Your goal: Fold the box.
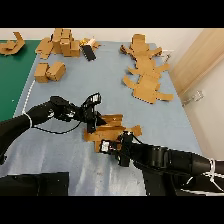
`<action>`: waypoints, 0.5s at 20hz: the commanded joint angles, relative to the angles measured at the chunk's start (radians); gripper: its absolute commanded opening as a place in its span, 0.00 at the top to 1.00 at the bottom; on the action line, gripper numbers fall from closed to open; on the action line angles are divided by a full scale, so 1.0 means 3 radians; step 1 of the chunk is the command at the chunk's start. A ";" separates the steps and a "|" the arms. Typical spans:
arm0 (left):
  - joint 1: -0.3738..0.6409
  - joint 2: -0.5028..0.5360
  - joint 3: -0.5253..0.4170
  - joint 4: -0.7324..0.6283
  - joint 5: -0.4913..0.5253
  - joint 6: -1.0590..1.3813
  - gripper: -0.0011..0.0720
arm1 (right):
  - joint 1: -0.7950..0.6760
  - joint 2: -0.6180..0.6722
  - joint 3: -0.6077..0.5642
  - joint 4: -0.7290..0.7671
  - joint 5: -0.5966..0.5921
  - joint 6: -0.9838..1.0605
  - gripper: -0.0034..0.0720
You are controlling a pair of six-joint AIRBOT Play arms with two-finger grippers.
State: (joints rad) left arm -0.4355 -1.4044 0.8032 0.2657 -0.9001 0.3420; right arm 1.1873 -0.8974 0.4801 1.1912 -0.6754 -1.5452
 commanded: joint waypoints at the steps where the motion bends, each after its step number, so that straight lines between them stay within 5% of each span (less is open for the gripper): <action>1: 0.0001 -0.0001 0.0000 0.0001 0.0000 0.0000 0.97 | 0.0128 0.0003 -0.0042 0.0076 -0.0097 0.0001 0.29; 10: 0.0001 -0.0001 0.0000 0.0001 -0.0001 0.0000 0.97 | 0.0112 -0.0148 -0.0112 -0.0666 0.0070 0.0005 0.29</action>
State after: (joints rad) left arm -0.4355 -1.4044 0.8032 0.2657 -0.9001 0.3416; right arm 1.2228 -0.9287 0.4480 1.0447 -0.6640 -1.5444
